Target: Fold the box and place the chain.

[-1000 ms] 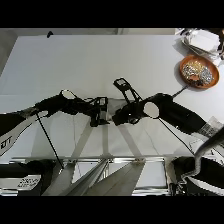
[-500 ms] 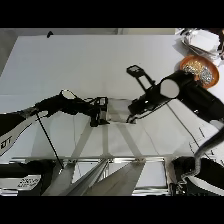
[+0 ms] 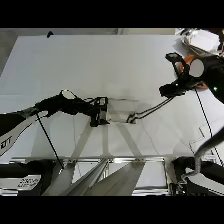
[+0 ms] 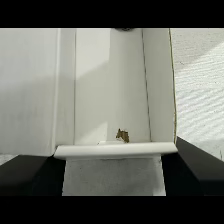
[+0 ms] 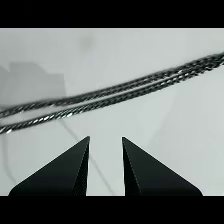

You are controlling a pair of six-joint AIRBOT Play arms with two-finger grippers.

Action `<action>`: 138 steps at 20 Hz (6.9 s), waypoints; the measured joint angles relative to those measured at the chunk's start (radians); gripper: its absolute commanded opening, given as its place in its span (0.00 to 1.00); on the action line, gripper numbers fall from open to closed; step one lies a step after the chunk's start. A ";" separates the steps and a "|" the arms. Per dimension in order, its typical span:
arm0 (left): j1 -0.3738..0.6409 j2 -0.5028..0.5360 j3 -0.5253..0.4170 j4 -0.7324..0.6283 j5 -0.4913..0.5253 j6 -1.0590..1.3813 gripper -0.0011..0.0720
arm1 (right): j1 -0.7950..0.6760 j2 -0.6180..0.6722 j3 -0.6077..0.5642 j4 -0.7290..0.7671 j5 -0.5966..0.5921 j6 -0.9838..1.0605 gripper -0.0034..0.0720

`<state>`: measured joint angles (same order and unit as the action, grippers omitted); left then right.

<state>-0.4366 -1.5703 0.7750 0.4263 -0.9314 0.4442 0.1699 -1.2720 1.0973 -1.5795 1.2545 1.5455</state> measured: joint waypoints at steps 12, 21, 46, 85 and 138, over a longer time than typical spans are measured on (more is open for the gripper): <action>0.000 0.000 0.000 0.000 0.000 0.000 0.39 | -0.077 -0.245 0.001 -0.062 -0.132 0.117 0.37; 0.000 0.000 0.000 0.000 0.000 0.000 0.39 | -0.079 -0.291 0.001 -0.071 -0.144 0.176 0.36; 0.000 0.000 0.000 0.000 0.000 0.000 0.39 | -0.078 0.013 -0.002 0.018 -0.131 0.078 0.07; -0.001 0.000 0.000 0.000 0.000 0.000 0.39 | 0.682 -0.099 -0.002 0.170 -0.304 0.116 0.20; -0.001 0.000 0.000 0.000 0.000 0.000 0.39 | 0.029 -0.311 -0.021 -0.002 -0.171 0.214 0.07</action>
<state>-0.4374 -1.5703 0.7750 0.4263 -0.9318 0.4438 0.1989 -1.5833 1.0760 -1.5814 1.0836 1.7592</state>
